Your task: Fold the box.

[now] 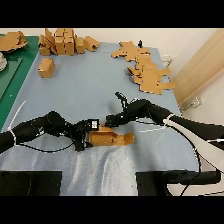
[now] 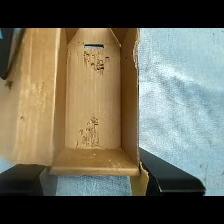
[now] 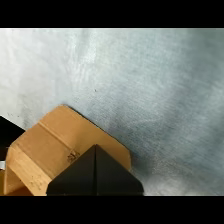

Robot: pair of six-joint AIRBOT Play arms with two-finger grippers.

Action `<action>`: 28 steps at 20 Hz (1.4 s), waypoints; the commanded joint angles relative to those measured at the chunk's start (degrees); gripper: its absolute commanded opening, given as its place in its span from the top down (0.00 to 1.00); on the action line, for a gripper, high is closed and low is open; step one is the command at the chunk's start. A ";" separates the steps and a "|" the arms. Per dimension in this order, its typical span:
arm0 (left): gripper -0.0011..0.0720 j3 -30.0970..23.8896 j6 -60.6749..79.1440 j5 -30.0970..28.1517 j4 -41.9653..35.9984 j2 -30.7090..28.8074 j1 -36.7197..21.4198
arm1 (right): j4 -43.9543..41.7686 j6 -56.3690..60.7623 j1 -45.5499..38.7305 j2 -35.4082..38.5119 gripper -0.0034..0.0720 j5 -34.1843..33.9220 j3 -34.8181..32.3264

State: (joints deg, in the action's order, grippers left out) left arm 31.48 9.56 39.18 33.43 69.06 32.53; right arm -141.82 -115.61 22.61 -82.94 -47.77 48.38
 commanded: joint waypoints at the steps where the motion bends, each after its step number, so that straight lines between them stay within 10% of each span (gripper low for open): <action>1: 0.26 0.00 0.02 -0.20 0.02 0.02 0.00 | 0.15 -1.22 0.02 -0.31 0.95 0.02 -1.25; 11: 0.26 0.00 0.02 -0.17 0.00 0.02 0.00 | 2.23 -1.95 -0.59 1.64 0.95 1.22 -1.18; 21: 0.26 0.00 0.02 -0.15 0.00 0.02 0.00 | 27.43 -4.85 -5.16 28.57 0.95 -14.08 -1.38; 24: 0.26 0.00 0.02 -0.15 0.00 0.02 0.00 | 27.34 -12.26 -0.26 30.10 0.56 -22.01 -3.58; 28: 0.26 0.00 0.02 -0.15 0.02 0.02 0.00 | 29.09 -23.89 6.73 30.03 0.34 -14.43 -11.04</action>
